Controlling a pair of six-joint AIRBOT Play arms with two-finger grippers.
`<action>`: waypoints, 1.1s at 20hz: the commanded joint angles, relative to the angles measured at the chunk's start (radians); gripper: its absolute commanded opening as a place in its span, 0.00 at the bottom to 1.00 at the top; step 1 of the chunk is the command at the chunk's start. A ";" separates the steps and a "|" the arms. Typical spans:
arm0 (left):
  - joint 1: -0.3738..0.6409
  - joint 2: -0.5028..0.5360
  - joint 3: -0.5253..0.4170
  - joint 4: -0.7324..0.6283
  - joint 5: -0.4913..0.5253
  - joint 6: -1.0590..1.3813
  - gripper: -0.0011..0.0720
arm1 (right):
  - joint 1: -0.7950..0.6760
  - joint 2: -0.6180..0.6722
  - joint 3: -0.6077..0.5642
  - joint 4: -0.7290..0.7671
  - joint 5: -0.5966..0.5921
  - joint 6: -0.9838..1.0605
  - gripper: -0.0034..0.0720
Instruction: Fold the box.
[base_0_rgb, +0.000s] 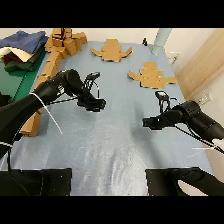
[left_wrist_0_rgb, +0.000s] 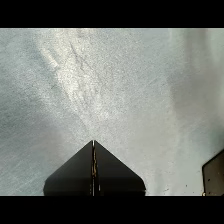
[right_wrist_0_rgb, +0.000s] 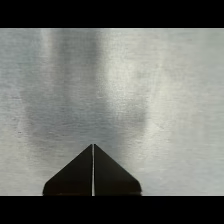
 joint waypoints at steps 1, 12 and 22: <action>0.000 0.000 0.001 0.000 0.000 0.000 0.03 | 0.000 0.000 0.000 0.069 0.026 0.000 0.06; 0.001 0.000 0.001 0.000 0.000 0.000 0.03 | -0.294 -0.192 0.320 0.053 0.039 -0.089 0.50; 0.001 0.000 0.001 0.000 0.000 0.000 0.03 | -0.705 -0.797 0.995 0.250 0.003 -0.434 0.71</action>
